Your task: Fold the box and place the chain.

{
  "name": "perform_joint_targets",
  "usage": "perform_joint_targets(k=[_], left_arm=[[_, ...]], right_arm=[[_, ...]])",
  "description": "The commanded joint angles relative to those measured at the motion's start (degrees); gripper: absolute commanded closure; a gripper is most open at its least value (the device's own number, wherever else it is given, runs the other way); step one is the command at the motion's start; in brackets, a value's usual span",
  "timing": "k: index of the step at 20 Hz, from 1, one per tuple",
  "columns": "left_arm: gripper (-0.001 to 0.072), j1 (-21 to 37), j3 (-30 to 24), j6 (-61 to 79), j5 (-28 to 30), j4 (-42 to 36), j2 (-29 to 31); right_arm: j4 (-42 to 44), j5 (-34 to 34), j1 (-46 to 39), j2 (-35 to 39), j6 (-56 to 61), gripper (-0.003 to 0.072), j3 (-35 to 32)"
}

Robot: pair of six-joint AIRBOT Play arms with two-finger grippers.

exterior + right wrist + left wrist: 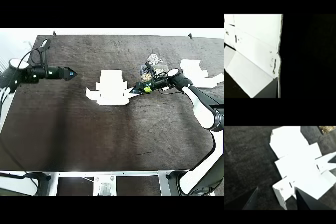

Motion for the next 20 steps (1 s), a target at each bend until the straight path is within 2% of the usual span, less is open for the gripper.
perform_joint_targets(k=[1, 3, 5, 8, 11, 15, 20], left_arm=[[0.0184, -0.3, 12.1, -11.1, -8.8, 9.4, -7.5], [0.0184, -1.8, 19.0, -17.2, -11.2, 16.7, -11.4], [0.0184, -2.8, 27.2, -19.7, -16.0, 17.7, -16.7], [0.0186, -5.2, 37.8, -22.0, -19.4, 17.7, -24.2], [0.0187, -7.9, 38.4, -18.4, -17.3, 16.7, -27.3], [0.0186, -9.5, 38.3, -12.8, -15.1, 9.1, -30.6], [0.0186, -10.5, 38.3, -12.2, -13.6, 8.9, -32.8]], right_arm=[[0.0, 0.0, 0.1, 0.0, 0.0, 0.0680, 0.1], [0.0, 0.0, 0.1, 0.0, 0.0, 0.0680, 0.1], [0.0, 0.0, 0.1, 0.0, -0.2, 0.0680, 0.1], [0.0, -0.1, 0.1, 0.0, -0.6, 0.0680, 0.1], [0.0, -0.2, 0.1, 0.0, -0.6, 0.0680, 0.1], [0.0, -0.2, 0.1, 0.0, -0.6, 0.0679, 0.1], [0.0, -0.2, 0.1, 0.0, -1.1, 0.0679, 0.1]])
